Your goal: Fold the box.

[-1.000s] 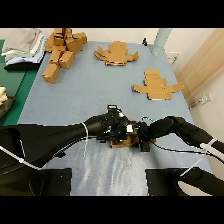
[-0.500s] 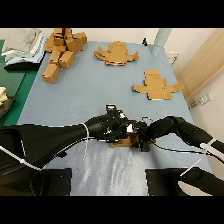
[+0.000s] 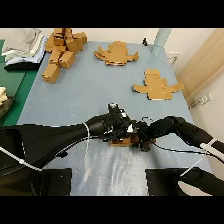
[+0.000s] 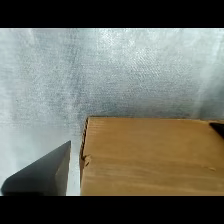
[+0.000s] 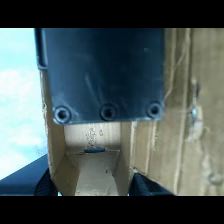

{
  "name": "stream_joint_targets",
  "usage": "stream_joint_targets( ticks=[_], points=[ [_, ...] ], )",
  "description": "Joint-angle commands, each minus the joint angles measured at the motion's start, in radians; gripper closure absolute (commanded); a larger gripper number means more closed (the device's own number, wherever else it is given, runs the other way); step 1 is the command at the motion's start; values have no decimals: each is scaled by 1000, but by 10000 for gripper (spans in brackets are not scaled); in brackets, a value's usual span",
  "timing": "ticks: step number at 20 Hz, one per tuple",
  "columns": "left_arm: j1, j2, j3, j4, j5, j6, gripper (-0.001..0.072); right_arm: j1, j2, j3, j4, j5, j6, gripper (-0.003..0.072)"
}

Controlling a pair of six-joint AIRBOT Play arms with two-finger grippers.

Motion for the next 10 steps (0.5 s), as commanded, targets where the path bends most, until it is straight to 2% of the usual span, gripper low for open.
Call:
stream_joint_targets(
  ticks=[1,3,4,5,9,10],
  points=[
    [1,0,10,23,-7,2,290,0,0,1,0,-1,0,203],
    [0,0,10,35,-8,-6,313,0,0,1,0,-1,0,203],
    [0,0,10,43,-7,-6,391,0,0,1,0,-1,0,202],
    [0,-2,10,44,-6,-6,407,0,0,1,0,-1,0,203],
    [0,-2,10,48,-6,-14,410,0,0,1,0,-1,0,203],
    [0,-2,9,48,-7,-26,520,0,0,1,0,-1,0,202]
  ],
)
